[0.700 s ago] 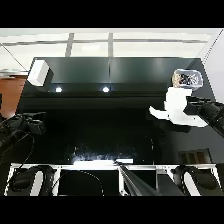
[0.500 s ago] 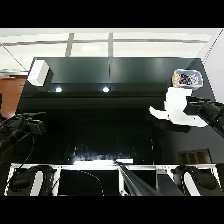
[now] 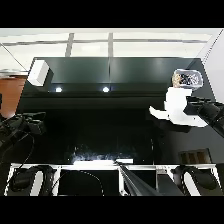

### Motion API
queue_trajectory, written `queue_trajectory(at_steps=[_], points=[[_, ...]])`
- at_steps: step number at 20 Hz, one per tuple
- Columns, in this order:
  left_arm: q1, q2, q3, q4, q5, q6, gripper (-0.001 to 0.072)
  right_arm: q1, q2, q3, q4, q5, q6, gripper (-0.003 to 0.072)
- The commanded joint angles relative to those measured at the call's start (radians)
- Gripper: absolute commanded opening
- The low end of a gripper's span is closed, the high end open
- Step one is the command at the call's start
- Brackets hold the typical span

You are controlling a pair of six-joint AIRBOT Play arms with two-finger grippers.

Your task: Fold the box and place the chain.

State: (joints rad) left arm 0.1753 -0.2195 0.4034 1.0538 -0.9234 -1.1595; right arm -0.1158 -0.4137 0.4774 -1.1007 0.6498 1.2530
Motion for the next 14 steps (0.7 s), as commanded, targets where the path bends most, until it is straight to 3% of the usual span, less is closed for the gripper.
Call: queue_trajectory(at_steps=[1, 6, 7, 8, 11, 14], points=[[0.0, 0.0, 0.0, 0.0, 0.0, 0.0, 0.0028, -0.001, 0.0, 0.0, 0.012, 0.0, 0.0, 0.0043], [0.0, 0.0, 0.0, -0.037, 0.023, 0.0, 0.0028, -0.001, 0.0, 0.0, 0.036, -0.003, 0.0, 0.0046], [0.0, 0.0, 0.0, -0.059, 0.066, 0.001, 0.0028, -0.001, -0.001, 0.0, 0.035, -0.002, 0.001, 0.0231], [0.0, 0.0, 0.0, -0.08, 0.134, 0.0, 0.0028, -0.001, 0.0, 0.0, 0.034, 0.008, 0.002, 0.07], [0.0, -0.001, 0.0, -0.2, 0.289, 0.0, 0.0028, -0.012, -0.001, 0.0, -0.051, 0.033, 0.078, 0.0709], [0.0, -0.001, 0.0, -0.301, 0.408, 0.0, 0.003, -0.116, -0.009, 0.001, -0.364, 0.019, 0.387, 0.0708]])
